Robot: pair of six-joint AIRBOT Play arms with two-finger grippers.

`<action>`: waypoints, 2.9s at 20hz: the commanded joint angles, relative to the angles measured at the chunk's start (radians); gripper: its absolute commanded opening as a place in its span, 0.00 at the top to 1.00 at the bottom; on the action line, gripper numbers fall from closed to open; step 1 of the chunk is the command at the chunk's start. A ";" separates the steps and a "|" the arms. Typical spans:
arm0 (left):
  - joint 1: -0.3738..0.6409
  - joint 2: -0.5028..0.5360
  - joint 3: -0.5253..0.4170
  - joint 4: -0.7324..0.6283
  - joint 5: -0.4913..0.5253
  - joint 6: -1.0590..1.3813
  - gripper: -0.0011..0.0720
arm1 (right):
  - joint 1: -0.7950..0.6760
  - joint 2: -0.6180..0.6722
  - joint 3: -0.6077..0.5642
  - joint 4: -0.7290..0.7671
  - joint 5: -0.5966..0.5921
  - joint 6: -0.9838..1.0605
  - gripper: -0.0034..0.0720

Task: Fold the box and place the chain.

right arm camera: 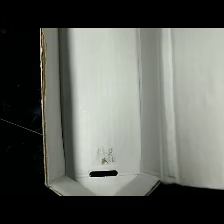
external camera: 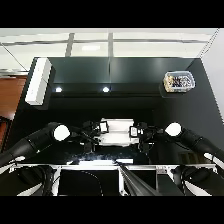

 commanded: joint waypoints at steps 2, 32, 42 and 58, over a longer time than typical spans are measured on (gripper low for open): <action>-0.023 -0.001 -0.001 -0.068 0.025 0.016 0.69 | 0.000 0.000 0.000 0.000 0.000 0.000 0.65; 0.562 0.290 -0.045 0.233 -0.279 -1.103 0.95 | 0.000 0.000 0.000 0.000 0.000 0.000 0.65; 0.665 0.020 -0.223 -0.298 -0.352 -0.865 0.95 | 0.000 0.000 0.000 0.000 0.000 0.000 0.65; 0.512 -0.073 -0.153 -0.679 -0.404 -0.382 0.01 | 0.000 0.000 0.000 0.000 0.000 0.000 0.65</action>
